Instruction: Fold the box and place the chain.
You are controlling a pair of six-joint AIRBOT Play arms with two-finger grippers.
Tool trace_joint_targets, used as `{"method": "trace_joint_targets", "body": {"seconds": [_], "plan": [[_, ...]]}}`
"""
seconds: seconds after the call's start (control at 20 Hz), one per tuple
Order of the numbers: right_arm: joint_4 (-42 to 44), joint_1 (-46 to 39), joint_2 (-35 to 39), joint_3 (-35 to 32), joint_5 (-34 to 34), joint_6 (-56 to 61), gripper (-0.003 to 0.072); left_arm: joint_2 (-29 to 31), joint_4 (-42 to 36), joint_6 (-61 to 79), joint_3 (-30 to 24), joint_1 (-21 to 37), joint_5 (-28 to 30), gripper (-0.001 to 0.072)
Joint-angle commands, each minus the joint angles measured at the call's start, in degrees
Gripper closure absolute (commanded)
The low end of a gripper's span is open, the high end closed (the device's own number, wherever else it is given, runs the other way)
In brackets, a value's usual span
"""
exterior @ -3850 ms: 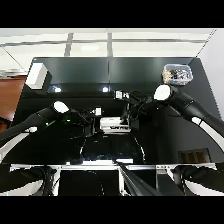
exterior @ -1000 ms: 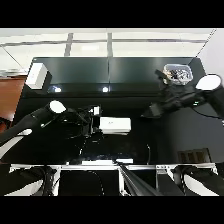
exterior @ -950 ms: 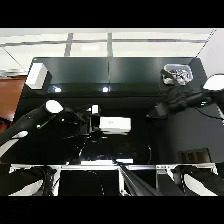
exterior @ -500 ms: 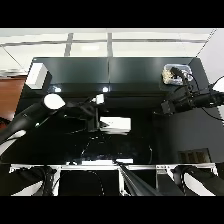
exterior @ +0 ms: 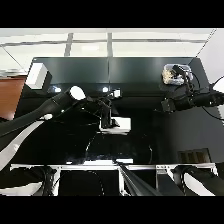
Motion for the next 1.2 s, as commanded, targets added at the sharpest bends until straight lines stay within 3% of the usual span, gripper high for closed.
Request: {"method": "trace_joint_targets", "body": {"seconds": [0.0, 0.5, 0.9, 1.15], "plan": [[-0.48, 0.0, 0.02, -0.02, -0.7, -0.33, 0.0667, -1.18, 0.61, -0.52, 1.09, -0.39, -4.28, -0.0004], [-0.46, 0.02, 0.02, -0.02, -0.66, 0.2, 0.0667, -1.18, 9.42, -2.16, 4.11, -3.08, -5.49, -0.0004], [-0.46, 0.02, 0.02, -0.02, -0.66, 0.59, 0.0667, -1.18, 20.46, -14.93, 4.63, -7.65, -5.01, -0.0004], [-0.48, 0.02, 0.02, -0.02, -0.72, 0.57, 0.0667, -1.18, 28.83, -29.77, 4.7, -12.13, 2.27, -0.0003]]}}
